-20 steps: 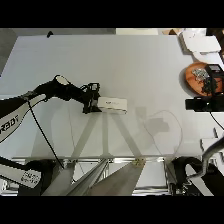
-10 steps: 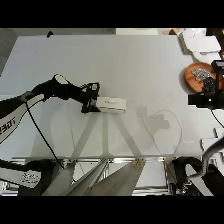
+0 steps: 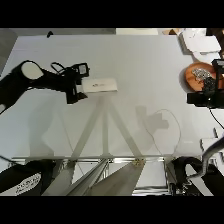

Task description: Fold the box and place the chain.

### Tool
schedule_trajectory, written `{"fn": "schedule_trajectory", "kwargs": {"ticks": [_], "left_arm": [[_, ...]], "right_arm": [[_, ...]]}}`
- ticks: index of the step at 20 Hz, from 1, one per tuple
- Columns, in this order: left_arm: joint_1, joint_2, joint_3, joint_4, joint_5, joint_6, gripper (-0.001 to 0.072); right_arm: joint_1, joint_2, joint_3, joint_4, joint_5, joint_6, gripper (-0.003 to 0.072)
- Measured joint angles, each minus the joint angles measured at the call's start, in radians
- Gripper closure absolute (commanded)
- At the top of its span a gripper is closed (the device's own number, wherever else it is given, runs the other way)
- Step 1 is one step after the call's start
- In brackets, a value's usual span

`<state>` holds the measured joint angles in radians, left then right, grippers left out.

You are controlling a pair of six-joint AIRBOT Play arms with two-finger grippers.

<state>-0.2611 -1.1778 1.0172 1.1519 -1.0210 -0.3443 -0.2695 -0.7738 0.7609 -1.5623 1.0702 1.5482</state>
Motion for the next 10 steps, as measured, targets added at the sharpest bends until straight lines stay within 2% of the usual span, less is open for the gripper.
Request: {"fn": "schedule_trajectory", "kwargs": {"ticks": [2, 5, 7, 10], "left_arm": [[0.013, 0.080, 0.000, 0.176, 0.007, -0.183, 0.0702], [0.073, 0.156, 0.000, 0.359, 0.006, -0.429, 0.0699], [0.140, 0.179, 0.000, 0.416, 0.015, -0.567, 0.0699], [0.270, 0.187, 0.000, 0.405, 0.090, -0.738, 0.0698]], "right_arm": [[0.000, 0.000, 0.000, 0.014, 0.000, 0.000, 0.0675], [0.000, 0.000, 0.000, 0.034, 0.006, 0.000, 0.0675], [0.000, 0.000, 0.000, 0.044, 0.010, 0.000, 0.0675], [0.000, 0.000, 0.000, 0.050, 0.013, 0.000, 0.0675]]}}
